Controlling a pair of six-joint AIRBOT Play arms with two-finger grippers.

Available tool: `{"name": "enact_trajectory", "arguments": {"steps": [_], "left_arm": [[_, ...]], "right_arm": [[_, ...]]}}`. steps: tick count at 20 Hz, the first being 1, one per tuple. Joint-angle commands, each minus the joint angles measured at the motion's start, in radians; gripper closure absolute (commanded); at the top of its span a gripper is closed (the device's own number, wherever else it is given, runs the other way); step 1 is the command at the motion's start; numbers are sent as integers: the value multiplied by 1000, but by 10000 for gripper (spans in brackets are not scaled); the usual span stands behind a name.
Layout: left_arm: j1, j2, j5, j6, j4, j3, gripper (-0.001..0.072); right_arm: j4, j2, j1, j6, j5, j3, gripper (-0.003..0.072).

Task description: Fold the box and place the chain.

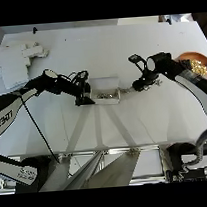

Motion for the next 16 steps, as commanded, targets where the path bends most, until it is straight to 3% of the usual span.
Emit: {"name": "enact_trajectory", "arguments": {"steps": [1,4,9,16], "left_arm": [[0,0,0,0,0,0,310],[0,0,0,0,0,0,310],[0,0,0,0,0,0,310],[0,0,0,0,0,0,310]], "right_arm": [[15,-16,-1,-1,-14,0,407],[18,-16,2,0,4,0,663],[19,13,57,0,45,0,679],[60,191,165,55,12,0,679]]}}
